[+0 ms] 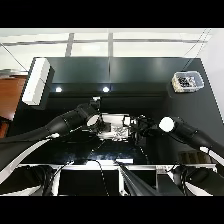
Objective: Fold the box and place the chain.
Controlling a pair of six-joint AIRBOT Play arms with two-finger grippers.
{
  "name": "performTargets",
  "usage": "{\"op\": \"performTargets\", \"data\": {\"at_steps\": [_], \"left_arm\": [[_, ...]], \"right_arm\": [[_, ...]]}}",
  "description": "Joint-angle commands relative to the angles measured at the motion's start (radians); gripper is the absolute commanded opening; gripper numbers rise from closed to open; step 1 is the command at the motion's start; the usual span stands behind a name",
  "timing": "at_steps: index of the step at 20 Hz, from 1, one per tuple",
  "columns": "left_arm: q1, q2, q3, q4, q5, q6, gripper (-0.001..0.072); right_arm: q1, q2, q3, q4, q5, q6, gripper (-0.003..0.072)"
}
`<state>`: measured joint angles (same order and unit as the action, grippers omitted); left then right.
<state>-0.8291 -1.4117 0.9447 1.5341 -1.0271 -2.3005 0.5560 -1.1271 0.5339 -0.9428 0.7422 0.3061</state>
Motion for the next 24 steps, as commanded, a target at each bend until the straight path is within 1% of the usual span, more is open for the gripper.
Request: {"op": "performTargets", "data": {"at_steps": [1,3,6,7,10,12,13,15,18,19,21,24], "left_arm": [[0.0,0.0,0.0,0.0,-0.002,0.0,0.003],[0.0,0.0,0.0,0.0,-0.002,0.0,0.003],[0.0,0.0,0.0,-0.001,-0.003,0.0,0.003],[0.0,0.0,0.0,-0.001,-0.003,0.0,0.003],[0.0,0.0,0.0,0.0,-0.002,0.0,0.003],[0.0,0.0,0.0,0.0,-0.002,0.0,0.003],[0.0,0.0,0.0,-0.001,-0.002,0.0,0.003],[0.0,0.0,0.0,-0.002,-0.003,0.0,0.003],[0.0,0.0,0.0,-0.002,-0.003,0.0,0.003],[0.0,0.0,0.0,-0.002,-0.003,0.0,0.003],[0.0,0.0,0.0,-0.002,-0.003,0.001,0.003],[0.0,0.0,0.0,-0.001,-0.003,0.001,0.003]], "right_arm": [[-0.007,0.039,0.002,-0.061,0.07,0.108,0.0019],[-0.023,0.085,0.002,-0.062,0.078,0.161,0.0019],[-0.058,0.195,0.006,-0.06,0.1,0.224,0.0019],[-0.069,0.232,0.019,-0.061,0.124,0.286,0.0019],[-0.098,0.303,0.124,-0.06,0.261,0.415,0.0019],[-0.1,0.318,0.247,-0.052,0.341,0.463,0.0019],[-0.1,0.319,0.308,-0.038,0.362,0.476,0.0019],[-0.1,0.319,0.419,0.024,0.362,0.493,0.0019],[-0.099,0.319,0.51,0.101,0.35,0.493,0.0019],[-0.099,0.319,0.519,0.116,0.349,0.495,0.0018],[-0.099,0.319,0.521,0.191,0.33,0.517,0.0019],[-0.099,0.319,0.521,0.317,0.26,0.516,0.0019]]}}
